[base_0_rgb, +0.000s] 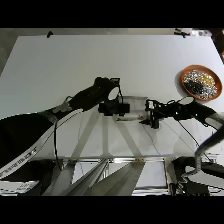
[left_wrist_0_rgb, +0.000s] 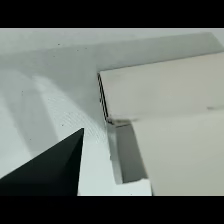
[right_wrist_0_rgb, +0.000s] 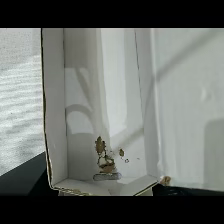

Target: Fold the box and place the chain.

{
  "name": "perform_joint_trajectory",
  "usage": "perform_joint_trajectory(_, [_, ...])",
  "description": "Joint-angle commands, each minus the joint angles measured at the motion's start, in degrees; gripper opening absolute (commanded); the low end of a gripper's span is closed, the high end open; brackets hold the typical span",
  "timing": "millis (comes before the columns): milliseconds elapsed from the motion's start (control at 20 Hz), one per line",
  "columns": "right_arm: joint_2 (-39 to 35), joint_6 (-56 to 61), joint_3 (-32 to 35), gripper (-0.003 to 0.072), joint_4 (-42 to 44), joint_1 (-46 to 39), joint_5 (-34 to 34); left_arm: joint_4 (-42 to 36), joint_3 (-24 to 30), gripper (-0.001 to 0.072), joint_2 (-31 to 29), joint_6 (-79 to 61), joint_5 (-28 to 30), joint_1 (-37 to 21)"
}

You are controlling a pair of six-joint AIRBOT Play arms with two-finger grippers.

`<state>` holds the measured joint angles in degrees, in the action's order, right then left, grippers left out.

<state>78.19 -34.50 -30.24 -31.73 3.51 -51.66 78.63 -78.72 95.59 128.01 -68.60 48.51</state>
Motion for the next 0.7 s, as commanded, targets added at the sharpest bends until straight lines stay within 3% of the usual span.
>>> perform_joint_trajectory(0, [-0.04, -0.02, 0.02, 0.0317, 0.04, 0.0, 0.04, -1.99, 1.36, 0.0521, -4.68, -9.97, 1.73, -2.27])
perform_joint_trajectory(50, [-0.04, -0.02, 0.02, 0.0317, 0.04, 0.0, 0.04, -2.86, 1.86, 0.0567, -6.54, -14.71, 1.46, -3.28])
perform_joint_trajectory(200, [-0.04, -0.02, 0.02, 0.0317, 0.04, -0.02, 0.04, -3.58, 4.76, 0.0576, -13.35, -35.17, -3.02, -6.91])
perform_joint_trajectory(250, [-0.04, -0.02, 0.02, 0.0317, 0.04, 0.0, 0.04, -3.69, 6.82, 0.0683, -15.78, -44.13, -3.13, -8.26])
perform_joint_trajectory(300, [-0.04, -0.02, 0.02, 0.0317, 0.04, 0.0, 0.04, -4.04, 9.81, 0.0702, -18.71, -54.49, -2.27, -9.75])
perform_joint_trajectory(450, [-0.04, -0.02, 0.02, 0.0317, 0.04, 0.0, 0.04, -8.0, 21.99, 0.0699, -28.59, -84.5, 7.02, -13.35])
perform_joint_trajectory(550, [-0.04, -0.02, 0.02, 0.0317, 0.04, 0.0, 0.04, -17.44, 30.6, 0.0697, -33.14, -108.37, 14.14, -16.13])
perform_joint_trajectory(650, [-0.04, -0.02, 0.02, 0.0317, 0.04, 0.0, 0.04, -29.49, 36.3, 0.0697, -32.89, -127.47, 16.76, -18.82])
